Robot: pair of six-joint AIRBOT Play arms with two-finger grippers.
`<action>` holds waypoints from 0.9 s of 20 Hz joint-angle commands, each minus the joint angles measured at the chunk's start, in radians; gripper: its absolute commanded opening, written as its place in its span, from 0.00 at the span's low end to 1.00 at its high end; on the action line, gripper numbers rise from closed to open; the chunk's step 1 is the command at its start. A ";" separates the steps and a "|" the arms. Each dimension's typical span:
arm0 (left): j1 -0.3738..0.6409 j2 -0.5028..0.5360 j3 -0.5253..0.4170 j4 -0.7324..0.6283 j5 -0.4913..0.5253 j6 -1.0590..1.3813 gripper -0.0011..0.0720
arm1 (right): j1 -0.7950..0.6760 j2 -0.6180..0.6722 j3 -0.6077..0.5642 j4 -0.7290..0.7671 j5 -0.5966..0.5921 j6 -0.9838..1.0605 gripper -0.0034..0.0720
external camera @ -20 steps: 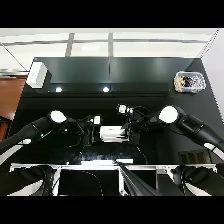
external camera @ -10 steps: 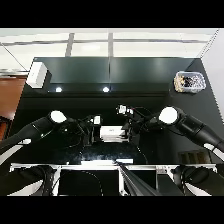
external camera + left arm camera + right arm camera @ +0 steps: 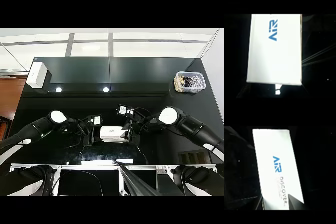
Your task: Fold the box and place the chain.
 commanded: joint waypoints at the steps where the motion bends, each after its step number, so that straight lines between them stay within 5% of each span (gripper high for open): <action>1: 0.000 0.000 0.000 0.000 0.001 0.000 0.65 | 0.001 -0.004 -0.005 0.002 -0.010 0.016 0.56; 10: 0.000 0.000 0.000 0.000 0.001 0.000 0.65 | 0.013 -0.009 0.000 0.002 0.008 0.076 0.56; 18: 0.000 0.000 0.000 0.000 0.001 0.000 0.65 | -0.138 0.090 0.071 0.001 0.270 0.451 0.56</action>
